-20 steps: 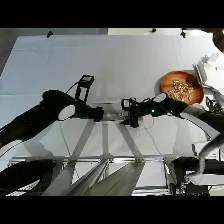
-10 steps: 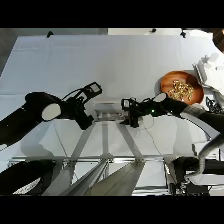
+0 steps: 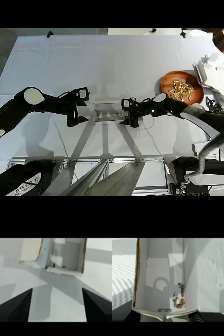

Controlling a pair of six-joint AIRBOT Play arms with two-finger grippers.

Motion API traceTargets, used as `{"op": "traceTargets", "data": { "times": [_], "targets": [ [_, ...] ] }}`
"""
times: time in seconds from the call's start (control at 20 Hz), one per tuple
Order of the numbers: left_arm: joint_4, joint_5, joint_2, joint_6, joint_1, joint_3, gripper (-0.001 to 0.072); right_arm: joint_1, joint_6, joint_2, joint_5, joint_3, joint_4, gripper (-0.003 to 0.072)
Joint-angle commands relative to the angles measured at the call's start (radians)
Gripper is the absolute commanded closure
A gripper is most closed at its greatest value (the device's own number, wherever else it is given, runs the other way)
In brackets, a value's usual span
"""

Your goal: Fold the box and place the chain.

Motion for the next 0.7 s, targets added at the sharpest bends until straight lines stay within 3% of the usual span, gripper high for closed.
{"op": "traceTargets", "data": {
  "times": [0.0, 0.1, 0.35, 0.65],
  "targets": [
    [-0.167, -0.063, -0.093, 0.313, 0.076, -0.004, 0.0007, 0.000, 0.000, 0.000, 0.000, 0.001, 0.000, 0.0165],
    [-0.225, -0.091, -0.162, 0.452, 0.103, -0.004, 0.0007, 0.000, 0.000, 0.000, 0.000, 0.001, 0.000, 0.0165],
    [-0.336, -0.101, -0.311, 0.538, 0.120, -0.004, 0.0006, 0.000, 0.000, 0.000, 0.000, 0.001, 0.000, 0.0165],
    [-0.342, -0.108, -0.333, 0.564, 0.121, -0.003, 0.0006, 0.000, 0.000, 0.000, 0.000, 0.001, 0.000, 0.0165]
  ]
}}
